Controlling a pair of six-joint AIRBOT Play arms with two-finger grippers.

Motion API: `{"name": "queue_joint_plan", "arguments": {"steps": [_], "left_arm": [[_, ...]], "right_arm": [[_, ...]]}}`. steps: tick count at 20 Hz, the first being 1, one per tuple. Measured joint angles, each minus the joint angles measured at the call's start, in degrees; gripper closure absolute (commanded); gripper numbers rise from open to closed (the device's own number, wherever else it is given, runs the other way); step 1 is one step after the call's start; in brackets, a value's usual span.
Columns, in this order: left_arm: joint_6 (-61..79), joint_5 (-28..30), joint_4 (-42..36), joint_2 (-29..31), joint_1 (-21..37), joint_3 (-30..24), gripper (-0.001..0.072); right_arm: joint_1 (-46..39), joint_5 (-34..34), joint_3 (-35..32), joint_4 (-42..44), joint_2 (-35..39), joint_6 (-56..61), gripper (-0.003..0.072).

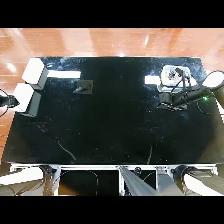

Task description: Fold the box and place the chain.

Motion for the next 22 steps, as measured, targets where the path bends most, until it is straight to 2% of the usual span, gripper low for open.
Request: {"name": "queue_joint_plan", "arguments": {"steps": [1, 8, 10, 11, 13, 14, 15, 19, 22], "left_arm": [[0.0, -0.09, -0.07, -0.22, -0.2, 0.17, 0.0085], [-5.55, 2.6, 2.69, 1.09, -2.25, 4.09, 0.0091], [-9.27, 3.8, 0.48, 3.32, -2.54, 5.79, 0.0114], [-10.27, 4.81, -2.58, 4.85, -2.84, 6.36, 0.017], [-10.95, 5.88, -9.68, 8.35, -4.76, 7.08, 0.0366], [-11.21, 6.8, -12.2, 10.1, -6.54, 7.23, 0.0601], [-11.54, 8.13, -14.27, 12.04, -9.11, 7.37, 0.069], [-15.02, 11.76, -17.88, 18.6, -24.09, 5.84, 0.0691], [-22.77, 11.13, -13.64, 21.62, -36.94, 2.25, 0.069]], "right_arm": [[0.02, 0.02, 0.0, 0.15, 0.0, 0.09, 0.0649], [-0.02, 0.24, 0.17, 0.39, 0.0, -0.04, 0.0649], [0.02, 0.17, 1.55, -0.42, 0.0, -0.59, 0.065], [0.33, 0.07, 3.06, -1.6, 0.0, -0.85, 0.065], [1.99, -0.72, 7.41, -5.03, -0.02, -1.14, 0.0649], [3.3, -1.16, 9.9, -7.21, 0.0, -1.16, 0.0649], [4.96, -1.88, 12.7, -10.08, 0.0, -1.11, 0.065], [10.12, -2.05, 19.5, -21.97, 0.0, 3.5, 0.065], [10.67, -0.39, 17.38, -26.84, 0.57, 7.54, 0.065]]}}
